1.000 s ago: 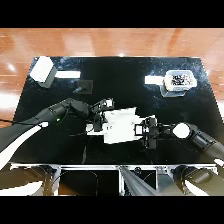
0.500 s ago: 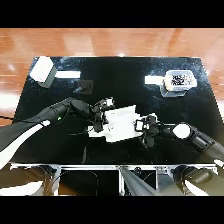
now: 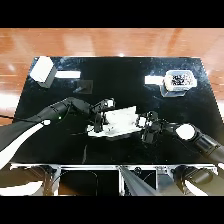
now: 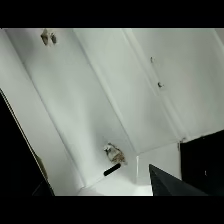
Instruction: Fold the box and place the chain.
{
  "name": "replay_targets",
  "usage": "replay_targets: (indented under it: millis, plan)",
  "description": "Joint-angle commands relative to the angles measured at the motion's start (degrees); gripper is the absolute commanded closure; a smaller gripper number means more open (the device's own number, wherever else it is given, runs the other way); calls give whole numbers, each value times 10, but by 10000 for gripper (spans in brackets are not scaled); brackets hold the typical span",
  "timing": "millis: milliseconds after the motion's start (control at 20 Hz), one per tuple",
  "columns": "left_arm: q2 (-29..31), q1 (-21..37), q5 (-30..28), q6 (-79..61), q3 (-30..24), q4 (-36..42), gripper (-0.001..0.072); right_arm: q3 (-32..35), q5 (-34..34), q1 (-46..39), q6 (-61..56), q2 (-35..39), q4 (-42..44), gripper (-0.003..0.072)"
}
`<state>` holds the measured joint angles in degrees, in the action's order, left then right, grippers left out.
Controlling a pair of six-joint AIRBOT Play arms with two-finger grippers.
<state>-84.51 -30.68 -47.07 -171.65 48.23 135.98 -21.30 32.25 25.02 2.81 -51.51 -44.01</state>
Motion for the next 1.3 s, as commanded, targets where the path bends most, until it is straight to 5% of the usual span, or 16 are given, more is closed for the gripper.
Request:
replay_targets:
  millis: [0,700,1250]
  plan:
    - [-8,0,-12,-4,22,-30,694,0,10,0,0,4,14,-21]
    - [-15,1,-64,-4,44,-70,694,-1,-60,0,23,2,77,-22]
    - [-15,1,-65,-4,44,-70,694,-59,8,-37,86,-75,110,-22]
